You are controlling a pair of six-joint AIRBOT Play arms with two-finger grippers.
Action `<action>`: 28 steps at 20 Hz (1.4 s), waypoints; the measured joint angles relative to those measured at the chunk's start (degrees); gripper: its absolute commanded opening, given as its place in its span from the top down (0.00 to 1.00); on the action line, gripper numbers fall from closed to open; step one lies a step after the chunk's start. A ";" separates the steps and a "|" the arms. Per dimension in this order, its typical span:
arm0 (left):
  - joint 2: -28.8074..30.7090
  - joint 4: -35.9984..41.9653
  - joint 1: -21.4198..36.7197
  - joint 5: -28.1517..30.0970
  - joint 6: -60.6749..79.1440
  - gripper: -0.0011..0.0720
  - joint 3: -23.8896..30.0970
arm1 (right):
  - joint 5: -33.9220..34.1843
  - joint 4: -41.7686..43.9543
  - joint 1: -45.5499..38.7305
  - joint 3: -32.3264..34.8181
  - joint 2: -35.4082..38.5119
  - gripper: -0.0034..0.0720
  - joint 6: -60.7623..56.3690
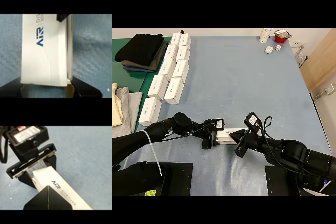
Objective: Fold the box.
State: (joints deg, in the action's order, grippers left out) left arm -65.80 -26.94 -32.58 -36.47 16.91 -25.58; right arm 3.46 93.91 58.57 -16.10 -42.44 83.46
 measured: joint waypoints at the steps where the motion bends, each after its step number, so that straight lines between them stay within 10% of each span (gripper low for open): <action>1: 0.00 0.00 0.00 0.00 0.00 0.27 0.00 | -1.18 0.44 0.00 0.39 -0.98 0.95 -1.07; 28: 0.00 -0.02 0.00 0.00 0.00 0.27 0.00 | -4.63 1.92 0.72 4.33 -5.75 0.95 -6.08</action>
State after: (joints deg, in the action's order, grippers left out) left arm -65.80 -26.96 -32.58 -36.47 16.91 -25.58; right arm -1.17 95.83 59.29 -11.77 -48.18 77.38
